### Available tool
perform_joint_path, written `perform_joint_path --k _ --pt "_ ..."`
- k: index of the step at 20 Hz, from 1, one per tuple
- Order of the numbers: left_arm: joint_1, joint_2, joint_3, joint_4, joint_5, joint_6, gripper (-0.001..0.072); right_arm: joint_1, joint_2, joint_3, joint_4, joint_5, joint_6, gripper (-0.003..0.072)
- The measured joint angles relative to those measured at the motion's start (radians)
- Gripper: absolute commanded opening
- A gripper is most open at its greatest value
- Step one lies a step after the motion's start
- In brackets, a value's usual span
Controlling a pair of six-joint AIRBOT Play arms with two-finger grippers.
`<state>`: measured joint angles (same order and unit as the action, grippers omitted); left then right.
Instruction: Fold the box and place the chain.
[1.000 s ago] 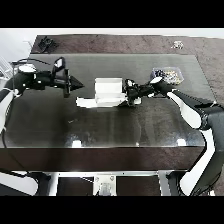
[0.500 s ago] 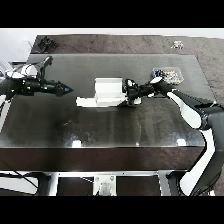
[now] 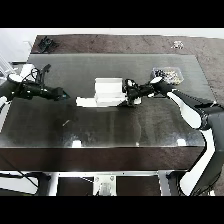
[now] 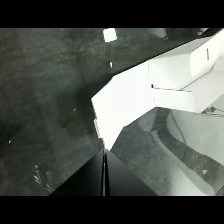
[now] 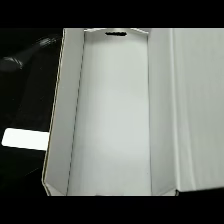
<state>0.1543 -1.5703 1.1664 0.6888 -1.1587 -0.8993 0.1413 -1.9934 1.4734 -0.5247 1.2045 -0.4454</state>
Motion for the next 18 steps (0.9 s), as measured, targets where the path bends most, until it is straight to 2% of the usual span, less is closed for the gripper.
perform_joint_path --k 10,18 --pt "-0.011 0.000 -0.086 0.033 0.067 -0.139 0.0021 0.000 0.000 0.000 0.000 0.000 0.000 0.0560" --pt "-0.136 -0.058 -0.092 -0.002 0.144 -0.164 0.0022 0.000 0.000 0.000 0.000 0.000 0.000 0.0560"
